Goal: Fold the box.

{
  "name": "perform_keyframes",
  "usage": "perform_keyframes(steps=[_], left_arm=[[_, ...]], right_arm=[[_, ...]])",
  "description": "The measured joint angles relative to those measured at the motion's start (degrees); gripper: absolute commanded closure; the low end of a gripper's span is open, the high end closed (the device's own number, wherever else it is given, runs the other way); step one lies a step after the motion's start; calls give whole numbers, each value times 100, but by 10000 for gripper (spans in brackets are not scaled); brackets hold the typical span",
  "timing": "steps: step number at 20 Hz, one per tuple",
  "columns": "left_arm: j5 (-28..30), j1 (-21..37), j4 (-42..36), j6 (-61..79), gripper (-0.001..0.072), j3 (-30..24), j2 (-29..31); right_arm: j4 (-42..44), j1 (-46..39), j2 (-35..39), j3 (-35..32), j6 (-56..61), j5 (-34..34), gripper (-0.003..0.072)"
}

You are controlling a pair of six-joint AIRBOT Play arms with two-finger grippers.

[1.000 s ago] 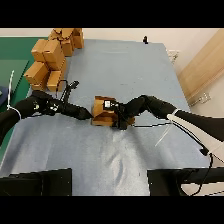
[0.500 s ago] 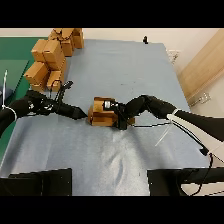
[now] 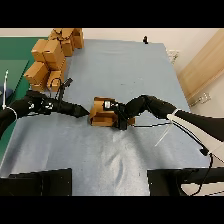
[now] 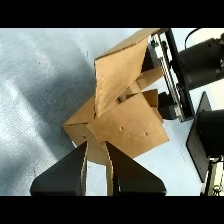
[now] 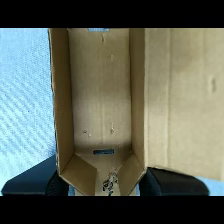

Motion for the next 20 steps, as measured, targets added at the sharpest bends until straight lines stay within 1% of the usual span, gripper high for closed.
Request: perform_keyframes(steps=[1, 7, 10, 13, 20], left_arm=[[2, 0, -50, -4, 182, 0, -37], [-140, -63, -142, -457, 182, 13, -369], [-79, -251, 57, -785, 182, 188, -424], [15, -566, 693, -1589, 182, 560, -444], [-46, -1351, 2310, -3860, 183, 1414, -431]], right_arm=[[0, 0, 0, 0, 0, 0, 679], [2, 0, 0, 0, 0, 2, 679], [2, 0, 0, 0, 2, 2, 679], [2, 0, 0, 0, 2, 2, 679], [2, 0, 0, 0, 0, 4, 679]])
